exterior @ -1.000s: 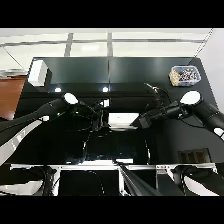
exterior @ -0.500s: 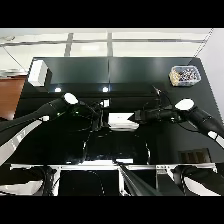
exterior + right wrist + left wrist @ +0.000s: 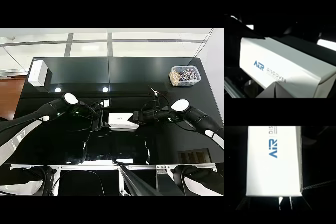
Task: Fold the box and place the chain.
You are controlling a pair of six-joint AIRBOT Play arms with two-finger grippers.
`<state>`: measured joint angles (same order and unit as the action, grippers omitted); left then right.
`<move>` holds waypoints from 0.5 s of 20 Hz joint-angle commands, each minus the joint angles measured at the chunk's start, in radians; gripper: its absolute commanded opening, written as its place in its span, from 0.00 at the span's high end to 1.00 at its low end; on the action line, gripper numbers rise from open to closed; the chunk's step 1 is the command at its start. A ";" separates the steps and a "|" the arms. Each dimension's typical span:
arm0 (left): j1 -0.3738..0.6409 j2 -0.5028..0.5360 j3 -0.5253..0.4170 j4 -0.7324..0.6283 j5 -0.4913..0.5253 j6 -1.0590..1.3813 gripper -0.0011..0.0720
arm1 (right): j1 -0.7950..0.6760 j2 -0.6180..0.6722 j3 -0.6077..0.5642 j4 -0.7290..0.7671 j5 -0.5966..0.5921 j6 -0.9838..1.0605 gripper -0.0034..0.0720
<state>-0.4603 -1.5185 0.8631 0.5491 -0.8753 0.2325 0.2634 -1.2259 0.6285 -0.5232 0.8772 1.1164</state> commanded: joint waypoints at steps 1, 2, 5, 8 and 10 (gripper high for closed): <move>0.000 0.000 0.000 0.000 0.000 0.000 0.33 | 0.000 -0.004 -0.001 -0.035 -0.012 0.007 0.94; 0.000 0.000 0.000 0.000 0.000 0.000 0.33 | 0.000 -0.004 -0.001 -0.035 -0.010 0.003 0.94; 0.000 0.000 0.000 0.000 0.000 -0.001 0.33 | 0.000 -0.002 0.014 -0.028 0.035 -0.014 0.94; 0.000 0.000 0.000 0.000 0.004 -0.001 0.33 | -0.012 0.013 0.093 -0.032 0.168 -0.041 0.94; 0.001 0.000 0.001 -0.011 0.004 -0.001 0.33 | -0.051 0.039 0.187 -0.078 0.298 -0.071 0.94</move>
<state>-0.4603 -1.5188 0.8631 0.5461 -0.8753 0.2295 0.2413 -1.2121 0.7235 -0.6064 1.0107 1.0821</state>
